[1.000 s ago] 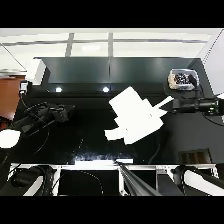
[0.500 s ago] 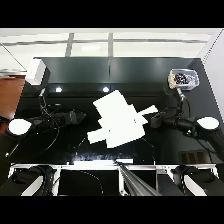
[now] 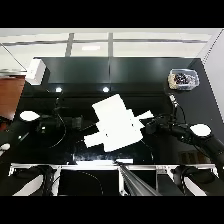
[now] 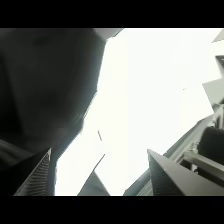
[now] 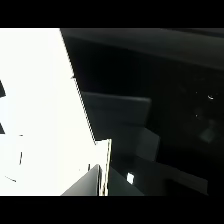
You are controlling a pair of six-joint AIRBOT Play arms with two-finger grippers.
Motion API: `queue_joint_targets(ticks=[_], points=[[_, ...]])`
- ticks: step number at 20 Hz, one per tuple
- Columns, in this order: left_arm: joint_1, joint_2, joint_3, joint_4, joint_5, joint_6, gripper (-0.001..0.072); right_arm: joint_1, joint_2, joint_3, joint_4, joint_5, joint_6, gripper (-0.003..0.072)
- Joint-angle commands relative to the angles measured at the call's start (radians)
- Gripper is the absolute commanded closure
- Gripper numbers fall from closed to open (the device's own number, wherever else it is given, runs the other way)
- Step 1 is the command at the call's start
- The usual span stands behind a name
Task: Fold the box and place the chain.
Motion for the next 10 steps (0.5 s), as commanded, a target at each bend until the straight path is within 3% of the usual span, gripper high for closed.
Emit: queue_joint_targets(ticks=[1, 8, 10], points=[[0.000, -0.101, 0.026, -0.152, -0.039, 0.205, 0.0007, 0.006, 0.002, -0.003, 0.000, -0.010, 0.000, 0.0637], [-0.115, -0.308, 0.192, -0.129, -0.050, 0.297, 0.0007, 0.006, 0.001, -0.003, 0.000, -0.011, 0.001, 0.0637], [-0.134, -0.369, 0.237, -0.123, -0.098, 0.297, 0.0007, 0.006, 0.002, -0.003, 0.000, -0.011, 0.008, 0.0637]])
